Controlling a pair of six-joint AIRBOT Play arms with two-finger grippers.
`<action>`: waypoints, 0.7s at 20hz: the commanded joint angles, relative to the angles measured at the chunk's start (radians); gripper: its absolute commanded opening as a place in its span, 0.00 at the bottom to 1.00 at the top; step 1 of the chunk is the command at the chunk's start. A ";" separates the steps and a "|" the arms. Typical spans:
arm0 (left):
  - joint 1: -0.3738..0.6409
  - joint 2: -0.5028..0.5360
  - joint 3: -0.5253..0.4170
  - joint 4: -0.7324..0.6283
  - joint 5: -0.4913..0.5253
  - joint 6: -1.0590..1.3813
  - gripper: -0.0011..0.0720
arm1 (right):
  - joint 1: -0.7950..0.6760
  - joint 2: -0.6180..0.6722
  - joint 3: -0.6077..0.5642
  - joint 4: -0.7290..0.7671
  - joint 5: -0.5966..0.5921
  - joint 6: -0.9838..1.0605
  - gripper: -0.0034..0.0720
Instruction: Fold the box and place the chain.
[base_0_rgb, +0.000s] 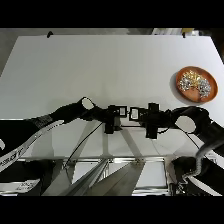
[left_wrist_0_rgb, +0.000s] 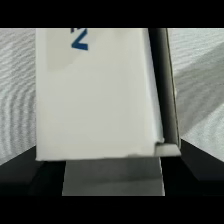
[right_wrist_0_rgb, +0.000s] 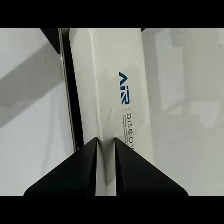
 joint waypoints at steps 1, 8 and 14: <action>0.000 0.000 0.000 0.001 0.000 0.000 0.55 | 0.001 0.000 -0.019 0.052 0.009 0.000 0.19; 0.000 0.000 0.000 0.000 0.000 0.000 0.55 | 0.000 0.000 -0.019 0.098 0.014 0.001 0.40; 0.000 0.000 0.000 0.001 -0.001 0.000 0.55 | 0.000 0.000 -0.017 0.110 0.033 0.001 0.38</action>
